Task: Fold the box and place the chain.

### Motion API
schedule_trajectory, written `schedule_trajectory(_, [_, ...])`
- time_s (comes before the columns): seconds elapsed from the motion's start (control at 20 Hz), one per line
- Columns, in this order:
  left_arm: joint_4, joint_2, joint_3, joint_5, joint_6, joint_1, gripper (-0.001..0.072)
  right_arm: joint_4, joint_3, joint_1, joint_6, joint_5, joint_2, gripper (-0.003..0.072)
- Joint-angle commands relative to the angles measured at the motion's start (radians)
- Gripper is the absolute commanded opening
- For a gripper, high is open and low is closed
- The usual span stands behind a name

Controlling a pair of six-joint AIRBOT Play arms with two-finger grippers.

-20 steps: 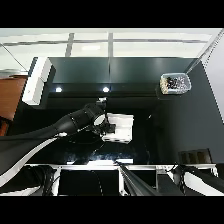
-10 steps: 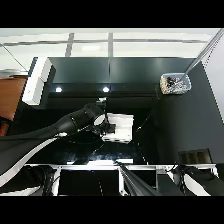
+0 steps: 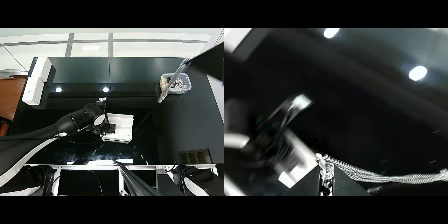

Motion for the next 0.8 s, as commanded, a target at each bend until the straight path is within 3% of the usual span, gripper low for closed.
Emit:
schedule_trajectory(0.0, [0.000, 0.000, 0.000, 0.000, 0.000, -0.001, 0.0033, 0.075, -0.083, 0.062, -0.042, 0.057, 0.001, 0.0036])
schedule_trajectory(0.25, [0.000, 0.000, 0.000, 0.000, 0.000, -0.001, 0.0033, 0.176, -0.321, 0.121, -0.079, 0.039, 0.000, 0.0036])
schedule_trajectory(0.45, [0.000, 0.000, 0.000, 0.000, 0.000, -0.001, 0.0033, 0.288, -0.548, 0.143, -0.136, -0.072, 0.000, 0.0036])
schedule_trajectory(0.6, [0.000, 0.000, 0.000, 0.000, 0.000, -0.001, 0.0033, 0.396, -0.665, 0.143, -0.186, -0.157, 0.000, 0.0036])
schedule_trajectory(0.75, [0.000, 0.000, 0.000, 0.000, 0.000, -0.001, 0.0033, 0.412, -0.752, 0.143, -0.196, -0.248, -0.001, 0.0036])
